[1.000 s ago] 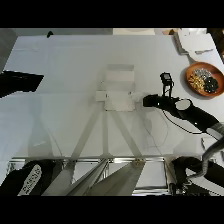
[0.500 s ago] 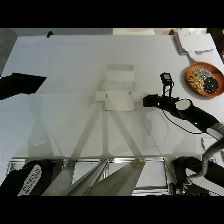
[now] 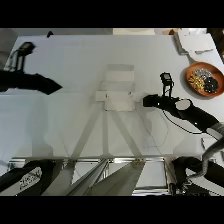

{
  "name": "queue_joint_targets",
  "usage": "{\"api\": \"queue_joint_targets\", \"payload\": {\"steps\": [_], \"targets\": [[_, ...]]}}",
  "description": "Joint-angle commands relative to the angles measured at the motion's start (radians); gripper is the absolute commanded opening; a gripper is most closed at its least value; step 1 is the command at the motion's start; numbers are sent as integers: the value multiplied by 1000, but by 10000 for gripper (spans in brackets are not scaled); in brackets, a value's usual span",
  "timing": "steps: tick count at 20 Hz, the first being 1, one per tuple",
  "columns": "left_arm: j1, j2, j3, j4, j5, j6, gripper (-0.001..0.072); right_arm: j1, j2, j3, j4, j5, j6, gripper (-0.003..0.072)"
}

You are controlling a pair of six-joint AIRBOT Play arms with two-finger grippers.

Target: Fold the box and place the chain.

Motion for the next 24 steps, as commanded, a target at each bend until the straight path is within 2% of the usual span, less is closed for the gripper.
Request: {"api": "queue_joint_targets", "payload": {"steps": [1, 6, 10, 15, 20, 24], "targets": [[-119, -259, 230, 35, -106, -9, 699, 1, 0, 0, 0, 0, 0, 13], [-231, -499, 509, -4, -105, 21, 699, 1, 0, 0, 0, 0, 0, 13], [-282, -631, 657, -131, -98, 26, 699, 1, 0, 0, 0, 0, 0, 13], [-319, -689, 688, -237, 13, 78, 698, 1, 0, 0, 0, 0, 0, 13], [-325, -730, 688, -260, -56, 102, 697, 1, 0, 0, 0, 0, 0, 13], [-325, -760, 688, -270, -69, 100, 697, 1, 0, 0, 0, 0, 0, 13]]}}
